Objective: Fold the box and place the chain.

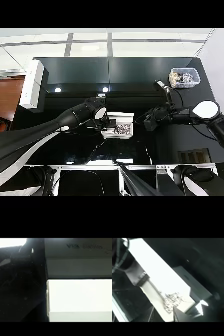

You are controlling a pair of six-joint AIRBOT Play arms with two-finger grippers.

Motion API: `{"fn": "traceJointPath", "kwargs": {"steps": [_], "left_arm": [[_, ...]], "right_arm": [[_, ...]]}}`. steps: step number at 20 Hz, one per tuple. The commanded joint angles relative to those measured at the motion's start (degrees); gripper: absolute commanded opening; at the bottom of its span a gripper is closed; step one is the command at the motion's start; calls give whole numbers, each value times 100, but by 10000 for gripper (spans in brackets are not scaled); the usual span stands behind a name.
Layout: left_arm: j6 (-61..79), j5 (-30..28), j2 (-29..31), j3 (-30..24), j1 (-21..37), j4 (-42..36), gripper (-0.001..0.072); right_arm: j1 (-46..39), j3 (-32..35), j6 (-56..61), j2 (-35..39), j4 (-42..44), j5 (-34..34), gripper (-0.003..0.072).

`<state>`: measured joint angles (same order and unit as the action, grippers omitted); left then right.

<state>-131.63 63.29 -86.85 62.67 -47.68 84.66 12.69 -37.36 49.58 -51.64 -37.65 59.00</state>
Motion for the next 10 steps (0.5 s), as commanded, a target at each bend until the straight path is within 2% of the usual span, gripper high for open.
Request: {"fn": "traceJointPath", "kwargs": {"steps": [1, 10], "left_arm": [[2, 13, -2, 4, 2, -149, 32], [457, -166, 4, 7, 13, -450, 34]], "right_arm": [[-289, 0, 13, -4, -164, -179, 290], [-304, 0, 11, -4, -433, -136, 290]]}}
